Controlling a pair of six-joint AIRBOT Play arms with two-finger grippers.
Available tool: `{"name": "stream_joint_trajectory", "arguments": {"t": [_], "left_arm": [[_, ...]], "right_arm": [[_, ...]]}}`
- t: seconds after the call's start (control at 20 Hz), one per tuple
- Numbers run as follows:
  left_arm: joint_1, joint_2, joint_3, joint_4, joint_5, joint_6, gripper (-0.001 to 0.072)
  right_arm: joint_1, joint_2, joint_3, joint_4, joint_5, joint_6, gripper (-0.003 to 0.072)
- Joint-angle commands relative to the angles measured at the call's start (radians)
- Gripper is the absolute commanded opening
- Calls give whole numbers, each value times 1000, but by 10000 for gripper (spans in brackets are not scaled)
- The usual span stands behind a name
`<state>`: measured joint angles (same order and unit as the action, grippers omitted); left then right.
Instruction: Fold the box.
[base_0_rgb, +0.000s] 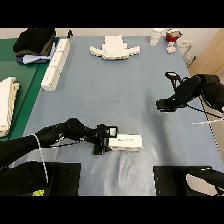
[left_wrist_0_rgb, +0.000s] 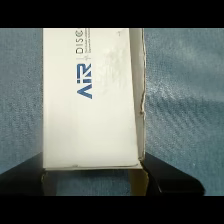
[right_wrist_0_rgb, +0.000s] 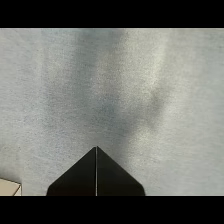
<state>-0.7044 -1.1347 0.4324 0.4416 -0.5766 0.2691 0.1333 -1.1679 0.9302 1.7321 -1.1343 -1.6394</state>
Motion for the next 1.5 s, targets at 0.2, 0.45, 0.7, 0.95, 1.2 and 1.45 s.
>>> {"name": "stream_joint_trajectory", "arguments": {"t": [0.2,0.45,0.7,0.95,1.2,1.45], "left_arm": [[41,71,6,11,2,-160,530],[348,268,6,205,-40,-571,530],[821,463,6,618,-272,-907,530],[1253,478,6,668,-266,-940,530],[1308,354,27,650,-139,-939,530],[1257,146,148,592,-48,-913,530]], "right_arm": [[-1,-1,1,0,0,0,2],[-1,-1,1,0,0,0,2],[-1,-1,1,0,0,0,2],[-1,-1,1,0,0,0,2],[-1,-1,1,0,0,0,3],[-1,-1,1,0,0,0,2]]}}
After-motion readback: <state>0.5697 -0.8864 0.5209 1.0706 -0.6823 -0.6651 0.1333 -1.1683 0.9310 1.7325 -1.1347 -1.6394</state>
